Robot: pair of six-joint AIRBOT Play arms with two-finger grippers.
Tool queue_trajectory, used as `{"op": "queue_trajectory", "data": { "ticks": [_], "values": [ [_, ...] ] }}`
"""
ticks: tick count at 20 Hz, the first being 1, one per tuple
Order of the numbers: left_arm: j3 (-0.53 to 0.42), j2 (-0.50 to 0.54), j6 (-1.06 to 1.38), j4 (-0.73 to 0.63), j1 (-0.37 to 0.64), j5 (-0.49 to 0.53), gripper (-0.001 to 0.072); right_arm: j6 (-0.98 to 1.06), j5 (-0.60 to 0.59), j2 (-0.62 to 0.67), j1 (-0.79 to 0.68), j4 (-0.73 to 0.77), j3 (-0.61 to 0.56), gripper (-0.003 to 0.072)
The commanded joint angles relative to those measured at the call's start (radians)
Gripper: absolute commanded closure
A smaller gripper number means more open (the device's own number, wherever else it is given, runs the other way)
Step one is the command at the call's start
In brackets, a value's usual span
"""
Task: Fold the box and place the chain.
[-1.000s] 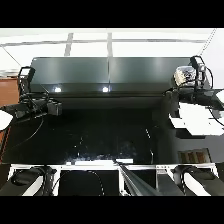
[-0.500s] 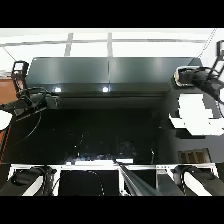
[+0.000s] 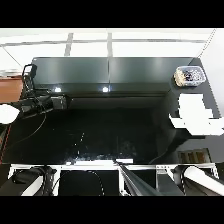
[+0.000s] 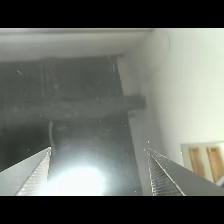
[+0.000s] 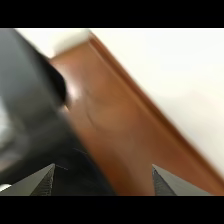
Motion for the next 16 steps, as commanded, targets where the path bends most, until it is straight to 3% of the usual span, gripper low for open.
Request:
{"op": "queue_trajectory", "data": {
  "ticks": [1,3,5,15,16],
  "values": [
    [0.000,-0.035,-0.040,-0.009,0.001,-0.026,0.0001,-0.091,0.431,-0.179,-0.210,-0.017,0.199,-0.0029],
    [0.000,-0.053,-0.071,-0.010,0.000,-0.031,0.0001,-0.234,0.665,-0.292,-0.210,-0.017,0.310,-0.0029],
    [0.000,-0.069,-0.073,-0.010,0.000,-0.043,0.0001,-0.261,0.763,-0.375,-0.186,-0.043,0.370,-0.0029],
    [0.000,-0.077,-0.074,-0.054,0.000,-0.092,0.0002,-0.354,0.828,-0.428,-0.113,-0.113,0.384,-0.0019],
    [0.000,-0.077,-0.074,-0.054,0.000,-0.094,0.0002,-0.359,0.825,-0.428,-0.112,-0.121,0.384,0.0198]
  ]
}}
